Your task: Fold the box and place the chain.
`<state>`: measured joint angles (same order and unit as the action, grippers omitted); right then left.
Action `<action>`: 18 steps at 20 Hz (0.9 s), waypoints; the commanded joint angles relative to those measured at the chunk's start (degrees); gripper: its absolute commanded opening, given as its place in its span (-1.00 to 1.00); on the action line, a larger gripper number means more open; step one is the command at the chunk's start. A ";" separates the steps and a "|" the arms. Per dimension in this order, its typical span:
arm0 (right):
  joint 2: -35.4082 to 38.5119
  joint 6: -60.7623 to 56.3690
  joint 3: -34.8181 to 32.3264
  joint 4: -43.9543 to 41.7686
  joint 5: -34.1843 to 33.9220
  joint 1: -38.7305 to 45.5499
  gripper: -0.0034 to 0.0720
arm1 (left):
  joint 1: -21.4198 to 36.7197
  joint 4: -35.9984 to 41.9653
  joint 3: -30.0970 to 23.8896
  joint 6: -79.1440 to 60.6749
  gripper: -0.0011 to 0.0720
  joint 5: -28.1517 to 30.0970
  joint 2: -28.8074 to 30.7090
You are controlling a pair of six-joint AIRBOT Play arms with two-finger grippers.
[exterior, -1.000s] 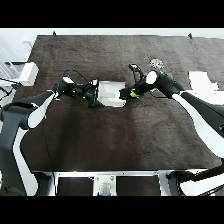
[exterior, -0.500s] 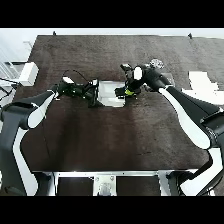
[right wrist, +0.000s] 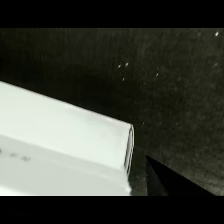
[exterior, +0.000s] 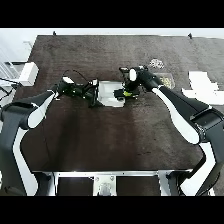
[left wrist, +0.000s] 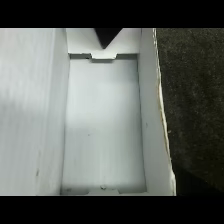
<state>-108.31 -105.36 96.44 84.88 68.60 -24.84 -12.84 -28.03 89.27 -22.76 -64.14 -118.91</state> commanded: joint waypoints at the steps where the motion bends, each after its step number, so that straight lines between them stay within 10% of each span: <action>1: -1.07 -0.76 1.62 1.20 0.59 -0.07 0.46 | -0.04 0.00 0.02 0.00 -0.16 0.02 0.00; 18: -1.38 -8.66 2.56 3.63 5.57 -1.66 -0.03 | -0.04 0.00 0.02 -0.02 -0.15 0.07 0.00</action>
<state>-109.65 -111.55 98.76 88.75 74.08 -26.04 -12.84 -28.03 89.27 -22.79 -64.12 -118.91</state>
